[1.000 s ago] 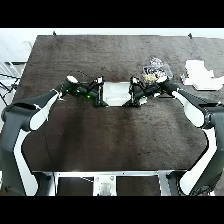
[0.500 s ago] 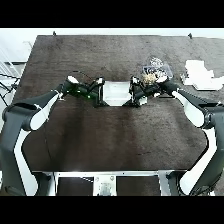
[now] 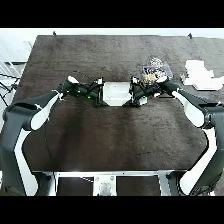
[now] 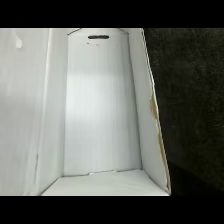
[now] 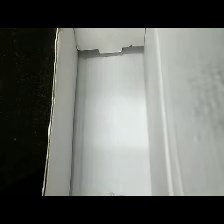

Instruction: Fold the box and place the chain.

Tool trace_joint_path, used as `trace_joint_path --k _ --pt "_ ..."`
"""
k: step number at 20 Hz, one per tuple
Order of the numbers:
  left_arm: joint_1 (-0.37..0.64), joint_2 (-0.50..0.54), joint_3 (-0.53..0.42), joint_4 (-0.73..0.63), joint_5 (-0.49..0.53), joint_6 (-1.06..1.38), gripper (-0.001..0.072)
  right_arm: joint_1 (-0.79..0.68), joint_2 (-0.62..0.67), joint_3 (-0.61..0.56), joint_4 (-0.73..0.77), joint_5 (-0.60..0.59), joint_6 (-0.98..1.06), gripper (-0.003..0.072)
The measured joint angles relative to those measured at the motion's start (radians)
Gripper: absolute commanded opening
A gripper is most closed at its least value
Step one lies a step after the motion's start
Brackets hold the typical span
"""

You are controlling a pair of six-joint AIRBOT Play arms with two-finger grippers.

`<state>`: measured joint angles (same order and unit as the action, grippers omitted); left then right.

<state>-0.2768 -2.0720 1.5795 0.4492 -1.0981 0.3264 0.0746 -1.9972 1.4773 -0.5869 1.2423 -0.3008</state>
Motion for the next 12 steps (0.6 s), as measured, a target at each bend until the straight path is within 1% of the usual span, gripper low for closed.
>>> trace_joint_path --k 10,11,12 --pt "0.000 -0.014 0.000 -0.011 0.020 -0.011 0.0632 0.000 0.000 0.000 0.000 -0.001 0.000 0.0580" --pt "0.000 -0.015 0.000 -0.011 0.020 -0.011 0.0565 0.000 0.000 0.000 0.000 -0.001 0.000 0.0580" --pt "0.000 -0.016 0.000 -0.012 0.020 -0.011 0.0423 0.000 0.000 0.000 0.000 -0.001 0.000 0.0580"
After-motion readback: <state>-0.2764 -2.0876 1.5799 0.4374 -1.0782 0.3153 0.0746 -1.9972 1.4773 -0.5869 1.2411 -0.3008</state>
